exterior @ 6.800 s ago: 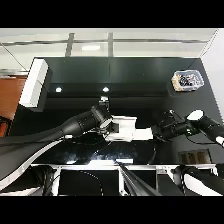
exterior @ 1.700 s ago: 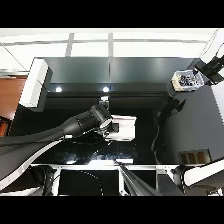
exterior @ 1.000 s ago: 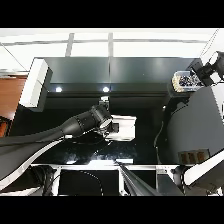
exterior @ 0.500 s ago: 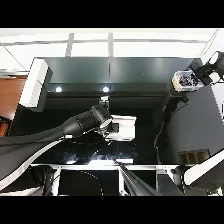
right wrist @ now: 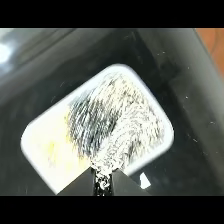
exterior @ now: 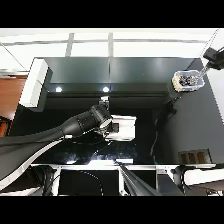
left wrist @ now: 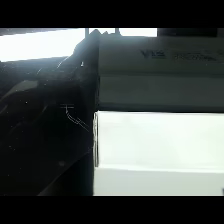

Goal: Fold the box and place the chain.

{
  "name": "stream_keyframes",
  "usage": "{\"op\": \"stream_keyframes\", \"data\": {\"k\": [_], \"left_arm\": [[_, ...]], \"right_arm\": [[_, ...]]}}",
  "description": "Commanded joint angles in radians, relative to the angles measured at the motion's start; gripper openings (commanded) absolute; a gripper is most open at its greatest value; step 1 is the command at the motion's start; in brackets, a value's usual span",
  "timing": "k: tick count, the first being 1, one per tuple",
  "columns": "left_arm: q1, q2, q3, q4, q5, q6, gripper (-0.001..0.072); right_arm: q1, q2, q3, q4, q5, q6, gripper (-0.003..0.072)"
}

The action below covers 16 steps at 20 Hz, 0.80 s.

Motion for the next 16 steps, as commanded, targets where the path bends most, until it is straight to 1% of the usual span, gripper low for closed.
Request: {"op": "stream_keyframes", "data": {"k": [1, 4, 6, 9, 11, 13, 16], "left_arm": [[0.0, 0.0, 0.0, 0.0, 0.0, 0.0, 0.0026], [0.0, 0.0, 0.0, 0.0, 0.002, 0.0, 0.0026], [0.0, 0.0, 0.0, 0.0, 0.002, 0.0, 0.0026], [0.0, 0.0, 0.0, 0.0, 0.001, 0.0, 0.0026], [0.0, 0.0, 0.0, 0.0, 0.001, 0.0, 0.0025], [0.0, 0.0, 0.0, 0.0, 0.001, 0.0, 0.0025], [0.0, 0.0, 0.0, 0.0, 0.002, 0.0, 0.0026]], "right_arm": [[0.016, 0.192, -0.02, 0.063, 0.057, -0.167, 0.001], [0.014, 0.324, -0.029, 0.167, 0.04, -0.206, 0.001], [0.015, 0.377, -0.029, 0.25, 0.033, -0.224, 0.0009], [0.015, 0.434, -0.035, 0.348, 0.066, -0.246, 0.001], [0.017, 0.483, -0.064, 0.393, 0.097, -0.266, 0.001], [0.031, 0.563, -0.158, 0.401, 0.113, -0.293, 0.001], [0.065, 0.709, -0.366, 0.438, 0.121, -0.35, 0.001]]}}
